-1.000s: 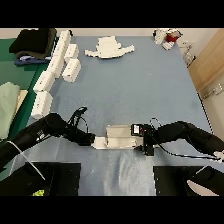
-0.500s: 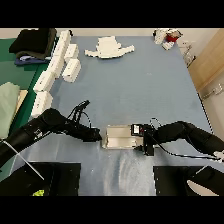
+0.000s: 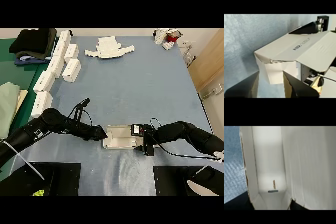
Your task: Fold the box.
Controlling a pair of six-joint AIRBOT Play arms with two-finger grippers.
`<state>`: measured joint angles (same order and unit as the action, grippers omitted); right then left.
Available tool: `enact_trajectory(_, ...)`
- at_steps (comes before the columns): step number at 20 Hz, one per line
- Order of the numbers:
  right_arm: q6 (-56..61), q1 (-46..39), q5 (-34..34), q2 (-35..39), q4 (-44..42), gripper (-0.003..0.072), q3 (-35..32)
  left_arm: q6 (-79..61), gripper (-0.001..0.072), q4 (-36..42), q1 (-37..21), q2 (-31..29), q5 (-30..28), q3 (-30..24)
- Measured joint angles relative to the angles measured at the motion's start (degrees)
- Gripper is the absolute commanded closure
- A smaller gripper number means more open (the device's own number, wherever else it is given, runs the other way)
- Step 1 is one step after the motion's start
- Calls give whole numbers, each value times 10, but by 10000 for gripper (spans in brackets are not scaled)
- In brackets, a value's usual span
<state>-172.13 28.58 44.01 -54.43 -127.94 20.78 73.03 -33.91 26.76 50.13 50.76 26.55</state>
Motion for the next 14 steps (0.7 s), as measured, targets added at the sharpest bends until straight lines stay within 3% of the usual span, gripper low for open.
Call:
enact_trajectory(5,0,0,0,0,0,173,0,57,260,-33,78,2,-55,11)
enact_trajectory(10,0,0,0,0,0,173,0,253,260,-190,173,19,-87,52)
enact_trajectory(14,0,0,0,0,0,173,0,406,260,-315,234,55,-61,105)
